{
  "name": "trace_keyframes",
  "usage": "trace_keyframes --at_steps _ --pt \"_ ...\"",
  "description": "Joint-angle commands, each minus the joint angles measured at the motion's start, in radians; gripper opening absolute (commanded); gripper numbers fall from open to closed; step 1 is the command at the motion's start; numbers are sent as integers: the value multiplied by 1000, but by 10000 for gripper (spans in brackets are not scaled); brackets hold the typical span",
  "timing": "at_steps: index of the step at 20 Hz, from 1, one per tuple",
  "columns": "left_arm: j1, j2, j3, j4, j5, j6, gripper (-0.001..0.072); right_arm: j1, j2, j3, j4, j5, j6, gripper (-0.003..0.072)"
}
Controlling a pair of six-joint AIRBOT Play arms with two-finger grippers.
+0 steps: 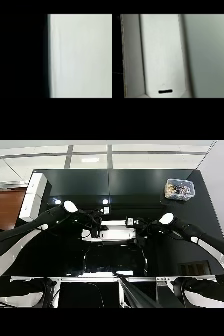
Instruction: Fold the box and place the chain.
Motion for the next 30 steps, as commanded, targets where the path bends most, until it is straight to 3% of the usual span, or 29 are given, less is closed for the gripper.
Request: trace_keyframes --at_steps 1,2,7,10,11,13,14,16,17,18,19,20,21,23,26,28,30 --pt "-1 0 1 0 0 1 25 6 -1 1 -23 1 7 616" --pt "-1 0 1 0 0 1 25 6 -1 1 -22 1 8 507" --pt "2 3 1 1 -1 0 46 6 -1 1 -20 0 8 487" --pt "26 48 1 8 -3 -97 601 6 -1 1 -20 0 8 487" --pt "46 74 1 21 -11 -151 684 6 -1 1 -20 0 8 487" --pt "97 145 1 107 -39 -274 695 6 -1 1 -20 0 8 487" --pt "128 184 1 160 -67 -354 695 6 -1 1 -20 0 8 487" --pt "184 241 1 220 -176 -527 686 6 -1 1 -21 1 7 395" --pt "212 256 1 212 -281 -628 591 6 -1 1 -22 5 7 311" --pt "229 257 -1 192 -397 -720 330 6 -1 1 -23 8 6 228" --pt "230 255 -10 166 -496 -747 13 6 -1 1 -23 8 6 226" --pt "222 254 -33 104 -546 -743 22 6 -1 1 -23 8 6 227" --pt "206 254 -64 21 -536 -740 22 6 -1 1 -23 7 6 227" --pt "149 245 -122 -139 -389 -728 22 6 -1 1 -23 7 6 227" --pt "60 205 -132 -303 -49 -700 22 6 -1 1 -22 4 7 227" --pt "28 177 -107 -309 164 -690 22 6 -1 1 -22 4 7 227" --pt "26 153 -87 -240 277 -693 21 6 -1 1 -22 4 7 227"
